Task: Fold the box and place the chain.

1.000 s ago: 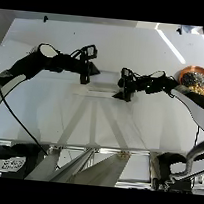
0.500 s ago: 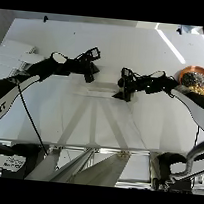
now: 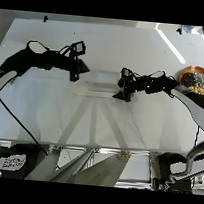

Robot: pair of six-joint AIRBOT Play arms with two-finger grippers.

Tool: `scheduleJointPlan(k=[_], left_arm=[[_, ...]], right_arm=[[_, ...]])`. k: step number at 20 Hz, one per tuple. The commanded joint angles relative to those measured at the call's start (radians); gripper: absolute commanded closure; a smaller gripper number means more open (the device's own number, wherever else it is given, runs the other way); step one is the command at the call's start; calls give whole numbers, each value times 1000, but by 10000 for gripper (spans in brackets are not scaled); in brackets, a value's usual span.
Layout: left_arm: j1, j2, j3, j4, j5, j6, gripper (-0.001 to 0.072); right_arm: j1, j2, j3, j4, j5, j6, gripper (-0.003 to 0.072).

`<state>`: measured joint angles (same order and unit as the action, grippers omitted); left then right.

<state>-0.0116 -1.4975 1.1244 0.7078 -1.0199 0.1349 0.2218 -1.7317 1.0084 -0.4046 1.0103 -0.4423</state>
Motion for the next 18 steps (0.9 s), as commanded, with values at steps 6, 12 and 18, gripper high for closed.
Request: scheduleJointPlan(k=[6,12,18], left_arm=[[18,-37,-103,183,-40,224,180],[-28,-106,-104,125,37,232,184],[-40,-109,-104,48,40,266,206]], right_arm=[[1,0,1,1,0,0,154],[1,0,1,1,0,0,154],[1,0,1,1,0,0,154]])
